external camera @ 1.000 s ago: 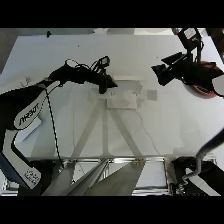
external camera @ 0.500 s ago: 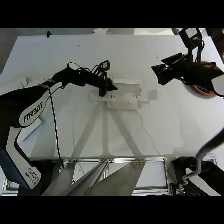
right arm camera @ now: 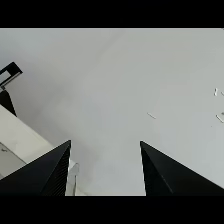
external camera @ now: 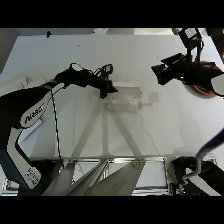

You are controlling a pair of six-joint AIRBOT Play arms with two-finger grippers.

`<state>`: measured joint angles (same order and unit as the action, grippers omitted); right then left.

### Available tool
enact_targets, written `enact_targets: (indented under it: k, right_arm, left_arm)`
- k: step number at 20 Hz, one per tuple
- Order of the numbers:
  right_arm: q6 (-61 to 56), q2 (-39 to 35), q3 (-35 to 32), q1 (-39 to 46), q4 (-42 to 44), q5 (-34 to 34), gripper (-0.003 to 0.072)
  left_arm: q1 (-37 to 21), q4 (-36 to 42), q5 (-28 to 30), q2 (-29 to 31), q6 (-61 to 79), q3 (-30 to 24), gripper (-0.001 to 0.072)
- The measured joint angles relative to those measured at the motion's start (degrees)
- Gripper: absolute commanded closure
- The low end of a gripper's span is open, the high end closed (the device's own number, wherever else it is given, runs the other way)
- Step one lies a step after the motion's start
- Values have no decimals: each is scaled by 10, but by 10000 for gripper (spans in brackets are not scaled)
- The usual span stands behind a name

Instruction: Fold the box and place the chain.

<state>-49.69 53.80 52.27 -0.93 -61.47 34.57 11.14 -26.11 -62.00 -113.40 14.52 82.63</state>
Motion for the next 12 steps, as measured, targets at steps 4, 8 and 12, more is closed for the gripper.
enact_targets:
  k: [4, 8, 12]
  right_arm:
    - [0, 11, 0, 0, 0, 0, 231]
    - [0, 24, 0, 0, 0, 3, 230]
    - [0, 28, 0, 0, 0, 5, 230]
  left_arm:
    - [7, -9, 22, 2, -26, 0, 705]
    - [5, -13, 32, 2, -39, 0, 703]
    - [3, -19, 40, 6, -42, 0, 704]
